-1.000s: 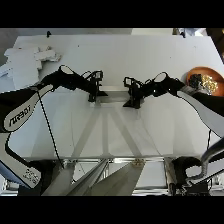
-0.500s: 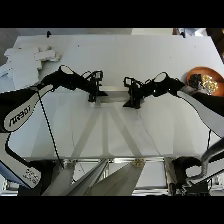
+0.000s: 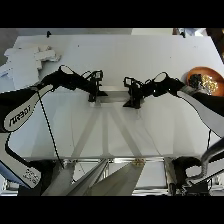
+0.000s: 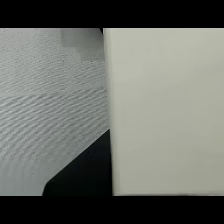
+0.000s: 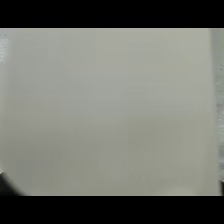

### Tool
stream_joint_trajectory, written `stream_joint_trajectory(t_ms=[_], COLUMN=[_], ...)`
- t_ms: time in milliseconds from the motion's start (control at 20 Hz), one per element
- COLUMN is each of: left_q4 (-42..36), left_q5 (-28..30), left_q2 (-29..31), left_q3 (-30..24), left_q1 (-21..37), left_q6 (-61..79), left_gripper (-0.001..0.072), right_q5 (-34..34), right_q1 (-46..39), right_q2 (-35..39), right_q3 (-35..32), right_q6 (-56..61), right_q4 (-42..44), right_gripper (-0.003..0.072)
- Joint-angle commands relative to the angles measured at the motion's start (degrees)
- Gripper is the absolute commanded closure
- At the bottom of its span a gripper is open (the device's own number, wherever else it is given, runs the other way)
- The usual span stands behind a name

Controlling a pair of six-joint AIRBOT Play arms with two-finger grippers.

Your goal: Fold the box and place the chain.

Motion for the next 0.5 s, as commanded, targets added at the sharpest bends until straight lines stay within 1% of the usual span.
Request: stream_joint_trajectory(t_ms=[0,100,150,200,300,450], left_q4=[-0.11,-0.11,-0.11,-0.11,-0.11,-0.09], left_q5=[-0.02,0.00,0.00,0.00,-0.11,-2.36], left_q2=[0.00,0.00,0.00,0.00,0.02,0.63], left_q3=[0.07,0.07,0.07,0.07,0.07,0.07], left_q1=[0.04,0.07,0.07,0.07,0.07,0.07], left_q6=[0.02,0.02,0.00,0.00,0.00,0.00], left_gripper=[0.0647,0.0484,0.0352,0.0304,0.0308,0.0308], right_q5=[-0.02,-0.02,-0.02,-0.02,-0.02,-0.02], right_q1=[0.04,0.04,0.04,0.04,0.04,0.04], right_q2=[-0.02,-0.02,-0.02,-0.04,-0.02,-0.02], right_q3=[-0.02,-0.02,-0.02,-0.02,-0.02,-0.02], right_q6=[0.00,0.00,0.00,0.00,0.00,0.00], right_q4=[0.02,0.02,0.02,0.02,0.02,0.02], right_gripper=[0.0288,0.0288,0.0288,0.0288,0.0288,0.0288])
